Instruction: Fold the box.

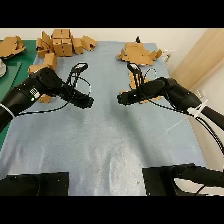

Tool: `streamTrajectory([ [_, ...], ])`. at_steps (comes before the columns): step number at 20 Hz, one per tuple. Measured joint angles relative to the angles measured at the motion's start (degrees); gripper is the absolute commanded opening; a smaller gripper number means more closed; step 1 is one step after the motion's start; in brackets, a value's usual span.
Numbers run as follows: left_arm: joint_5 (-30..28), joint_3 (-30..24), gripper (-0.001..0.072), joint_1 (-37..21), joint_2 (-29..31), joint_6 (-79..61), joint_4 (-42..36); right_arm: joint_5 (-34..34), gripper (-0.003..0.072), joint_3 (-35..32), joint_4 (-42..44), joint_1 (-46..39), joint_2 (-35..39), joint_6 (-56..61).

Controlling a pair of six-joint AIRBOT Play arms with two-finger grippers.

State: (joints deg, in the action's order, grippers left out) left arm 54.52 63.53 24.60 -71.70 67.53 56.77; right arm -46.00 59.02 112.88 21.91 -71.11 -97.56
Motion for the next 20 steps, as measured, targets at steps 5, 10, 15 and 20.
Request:
streamTrajectory([
  [5, 0.02, 0.0, 0.001, 0.0, 0.0, 0.0, 0.0, 0.0, 0.0005, 0.0, 0.0, 0.0, 0.0, 0.02],
  [10, 0.02, 0.0, 0.001, 0.0, 0.0, 0.0, 0.0, 1.03, 0.0005, 0.0, 0.0, 0.0, 0.0, 0.0],
  [15, -0.17, 0.0, 0.001, 0.0, 0.0, 0.0, 0.0, 2.75, 0.0005, 0.24, -1.18, -0.63, -0.04, 4.92],
  [20, -3.02, 0.0, 0.001, 0.07, 0.0, 0.35, -0.26, -0.94, 0.0162, 5.66, -23.12, -13.81, -3.23, 17.84],
])
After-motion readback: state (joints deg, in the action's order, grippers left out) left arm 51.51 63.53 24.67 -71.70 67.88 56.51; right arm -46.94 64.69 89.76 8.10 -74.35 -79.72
